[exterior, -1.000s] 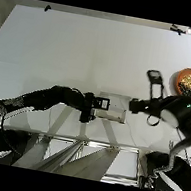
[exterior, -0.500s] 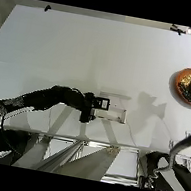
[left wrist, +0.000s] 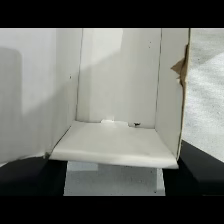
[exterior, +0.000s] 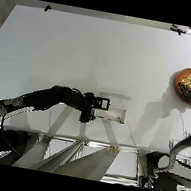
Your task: Fold the box and place the chain.
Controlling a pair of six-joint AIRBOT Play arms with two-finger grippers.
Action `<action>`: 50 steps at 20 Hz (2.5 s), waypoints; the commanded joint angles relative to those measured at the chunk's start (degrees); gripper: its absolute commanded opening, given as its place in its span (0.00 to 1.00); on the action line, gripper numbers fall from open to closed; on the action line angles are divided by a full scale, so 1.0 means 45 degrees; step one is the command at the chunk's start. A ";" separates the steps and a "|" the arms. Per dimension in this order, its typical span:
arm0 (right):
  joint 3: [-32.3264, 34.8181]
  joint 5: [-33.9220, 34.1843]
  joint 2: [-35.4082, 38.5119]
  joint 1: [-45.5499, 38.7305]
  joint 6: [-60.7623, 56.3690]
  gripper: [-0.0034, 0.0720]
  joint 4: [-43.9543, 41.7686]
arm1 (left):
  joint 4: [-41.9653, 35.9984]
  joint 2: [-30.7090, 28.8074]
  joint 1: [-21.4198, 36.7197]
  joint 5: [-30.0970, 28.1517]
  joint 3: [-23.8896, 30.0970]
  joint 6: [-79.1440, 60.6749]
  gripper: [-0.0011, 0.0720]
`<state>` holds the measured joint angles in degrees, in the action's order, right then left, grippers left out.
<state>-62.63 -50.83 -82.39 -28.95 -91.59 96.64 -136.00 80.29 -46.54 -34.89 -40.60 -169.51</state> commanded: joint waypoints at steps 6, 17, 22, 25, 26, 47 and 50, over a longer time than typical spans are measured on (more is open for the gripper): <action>-0.0389 -0.0641 -0.1967 -0.0078 0.1749 0.73 -0.1554 | 0.0000 -0.0005 0.0000 -0.0005 -0.0010 -0.0005 0.39; -0.0389 -0.0413 -0.1302 -0.0078 0.2132 0.05 -0.1632 | 0.0005 -0.0005 0.0005 0.0000 -0.0010 -0.0005 0.39; -0.0389 -0.0321 0.1156 -0.0078 0.2142 0.05 -0.1637 | 0.0000 -0.0005 0.0000 -0.0005 -0.0010 -0.0005 0.39; -0.0389 -0.0466 0.2686 -0.0078 0.2297 0.05 -0.1768 | 0.0000 -0.0005 0.0005 0.0000 -0.0010 -0.0005 0.39; -0.0389 -0.0442 0.3084 -0.0078 0.2390 0.05 -0.1797 | 0.0005 -0.0005 0.0000 0.0000 -0.0010 -0.0005 0.39; -0.0389 -0.0282 -0.2273 -0.0078 0.3512 0.53 -0.1885 | 0.0000 -0.0005 0.0005 -0.0005 -0.0010 -0.0005 0.39; -0.0389 -0.0733 -0.2259 -0.0078 0.4143 0.08 -0.2414 | 0.0015 -0.0005 0.0000 0.0000 -0.0010 -0.0005 0.39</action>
<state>-64.51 -51.62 -91.98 -29.39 -75.00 88.40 -135.98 80.29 -46.54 -34.89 -40.60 -169.51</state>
